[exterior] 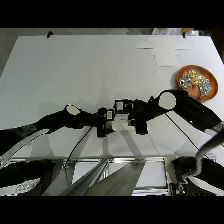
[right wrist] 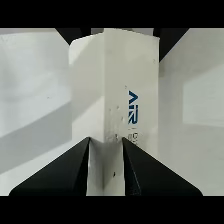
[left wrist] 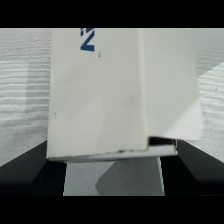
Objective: Fold the box and place the chain.
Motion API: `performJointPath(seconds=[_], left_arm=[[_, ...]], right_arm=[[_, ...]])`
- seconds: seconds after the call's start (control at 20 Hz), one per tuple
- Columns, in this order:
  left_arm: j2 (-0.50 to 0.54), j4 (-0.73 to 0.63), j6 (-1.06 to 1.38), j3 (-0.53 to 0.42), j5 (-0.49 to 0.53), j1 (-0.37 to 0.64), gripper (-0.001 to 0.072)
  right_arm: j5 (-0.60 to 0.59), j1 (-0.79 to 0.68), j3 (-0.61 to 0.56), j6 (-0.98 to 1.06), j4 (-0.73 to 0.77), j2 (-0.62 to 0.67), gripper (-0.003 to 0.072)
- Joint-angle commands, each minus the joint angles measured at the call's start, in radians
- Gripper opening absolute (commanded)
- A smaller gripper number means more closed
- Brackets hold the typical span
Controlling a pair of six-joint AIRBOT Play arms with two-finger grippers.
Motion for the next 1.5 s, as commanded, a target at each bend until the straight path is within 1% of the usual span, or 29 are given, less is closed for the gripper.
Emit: performJointPath(seconds=[0.0, 0.05, 0.4, 0.6, 0.65, 0.7, 0.75, 1.05, 1.35, 1.45], left_arm=[[0.001, 0.0, 0.0, 0.0, 0.0, 0.0, 0.0097], [0.001, 0.0, 0.0, 0.0, 0.0, 0.0, 0.0097], [0.001, 0.0, 0.0, 0.0, 0.0, 0.0, 0.0097], [0.001, 0.0, 0.0, 0.0, 0.0, 0.0, 0.0097], [0.001, 0.0, 0.0, 0.0, 0.0, 0.0, 0.0097], [0.001, 0.0, 0.0, 0.0, 0.0, 0.0, 0.0097], [0.001, 0.0, 0.0, 0.0, 0.0, 0.0, 0.0097], [0.001, 0.0, 0.0, 0.0, 0.0, 0.0, 0.0097], [0.001, 0.0, 0.0, 0.0, 0.0, 0.0, 0.0097], [0.001, 0.0, 0.0, 0.0, 0.0, 0.0, 0.0097]], right_arm=[[-0.032, 0.001, -0.01, -0.011, -0.003, 0.004, 0.0174], [-0.032, 0.001, -0.01, -0.011, -0.003, 0.004, 0.0114], [-0.019, 0.001, -0.012, -0.011, -0.002, 0.004, 0.0108], [0.005, 0.001, -0.027, -0.011, 0.001, 0.004, 0.0122], [0.008, 0.001, -0.027, -0.011, 0.003, 0.004, 0.014], [0.008, 0.001, -0.027, -0.011, 0.006, 0.004, 0.02], [0.008, 0.001, -0.027, -0.011, 0.006, 0.004, 0.0208], [0.007, 0.001, -0.027, -0.011, 0.02, 0.009, 0.0209], [-0.007, 0.0, -0.027, -0.011, 0.029, 0.092, 0.0208], [-0.007, 0.0, -0.027, -0.011, 0.029, 0.098, 0.0205]])
